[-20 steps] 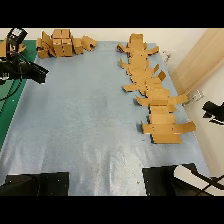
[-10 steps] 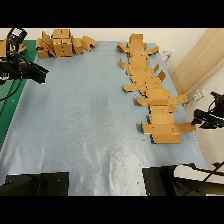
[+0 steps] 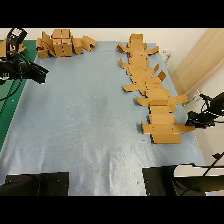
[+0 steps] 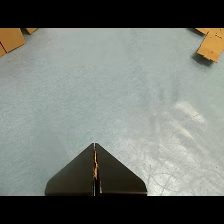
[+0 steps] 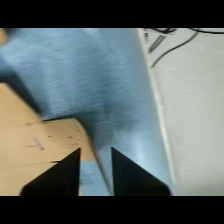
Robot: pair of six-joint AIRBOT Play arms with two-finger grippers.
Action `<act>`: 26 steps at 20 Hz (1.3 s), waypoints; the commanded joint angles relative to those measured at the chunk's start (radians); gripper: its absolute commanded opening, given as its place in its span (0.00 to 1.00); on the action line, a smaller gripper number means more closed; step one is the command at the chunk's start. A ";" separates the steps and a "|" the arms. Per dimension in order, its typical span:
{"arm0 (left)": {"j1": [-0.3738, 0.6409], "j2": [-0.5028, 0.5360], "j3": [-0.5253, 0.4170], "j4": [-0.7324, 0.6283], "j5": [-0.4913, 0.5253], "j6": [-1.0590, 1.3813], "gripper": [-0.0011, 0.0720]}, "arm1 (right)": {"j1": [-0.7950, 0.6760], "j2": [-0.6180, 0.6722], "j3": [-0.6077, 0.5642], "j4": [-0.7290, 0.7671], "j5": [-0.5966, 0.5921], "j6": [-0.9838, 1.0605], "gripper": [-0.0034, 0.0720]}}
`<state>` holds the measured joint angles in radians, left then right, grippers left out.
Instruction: Fold the box.
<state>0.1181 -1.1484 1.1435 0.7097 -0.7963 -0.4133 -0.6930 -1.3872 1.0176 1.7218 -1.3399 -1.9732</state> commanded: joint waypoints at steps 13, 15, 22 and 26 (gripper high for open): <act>0.000 -0.001 0.001 0.000 0.000 0.000 0.03 | 0.104 0.161 -0.013 0.557 -0.353 -0.017 0.05; 0.000 -0.001 0.001 0.000 0.000 0.000 0.03 | 0.177 0.203 -0.051 0.560 -0.315 0.007 0.05; 0.000 -0.001 0.001 0.000 0.000 0.000 0.03 | 0.346 0.370 -0.039 0.632 -0.140 0.083 0.05; 0.000 -0.001 0.001 0.000 0.000 0.000 0.03 | 0.376 0.473 0.064 0.674 -0.122 0.143 0.05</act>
